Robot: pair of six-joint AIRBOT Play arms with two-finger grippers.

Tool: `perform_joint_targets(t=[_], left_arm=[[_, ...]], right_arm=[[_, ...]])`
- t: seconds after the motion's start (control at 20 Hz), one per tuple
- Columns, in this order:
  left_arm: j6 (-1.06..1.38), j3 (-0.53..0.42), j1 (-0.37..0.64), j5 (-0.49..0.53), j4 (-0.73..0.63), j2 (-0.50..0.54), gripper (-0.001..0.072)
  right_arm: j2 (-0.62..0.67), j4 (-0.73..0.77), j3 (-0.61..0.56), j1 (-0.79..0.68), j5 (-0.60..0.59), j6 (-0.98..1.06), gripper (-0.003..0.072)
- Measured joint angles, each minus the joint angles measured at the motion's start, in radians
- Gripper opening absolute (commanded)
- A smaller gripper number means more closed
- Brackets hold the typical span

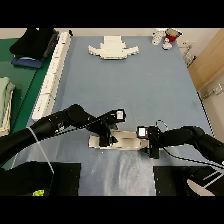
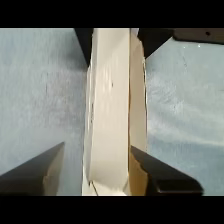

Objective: Fold the box.

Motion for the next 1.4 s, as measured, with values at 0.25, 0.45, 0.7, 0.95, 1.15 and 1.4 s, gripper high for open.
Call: perform_joint_targets(t=[0.25,0.45,0.7,0.95,1.15,1.4], left_arm=[[-0.431,0.0,0.0,-0.086,0.268,0.155,0.0462],[-0.719,0.0,0.0,-0.221,0.405,0.238,0.0013],[-0.893,-0.015,-0.037,-0.267,0.21,0.223,0.0013],[-0.94,0.024,-0.051,-0.149,-0.018,0.113,0.0012],[-0.949,0.109,0.049,-0.119,-0.075,0.014,0.0013],[-0.947,0.167,0.142,-0.125,-0.099,-0.14,0.0013]], right_arm=[[0.0,-0.001,0.0,0.0,-0.002,-0.001,0.0499],[0.0,-0.001,0.0,0.0,-0.002,-0.001,0.05],[0.0,-0.001,0.0,0.0,-0.003,-0.001,0.05],[0.0,-0.001,0.0,0.0,-0.003,-0.001,0.0499],[0.0,-0.001,0.0,0.0,-0.004,-0.001,0.05],[0.0,-0.001,0.0,0.0,-0.003,-0.001,0.0499]])
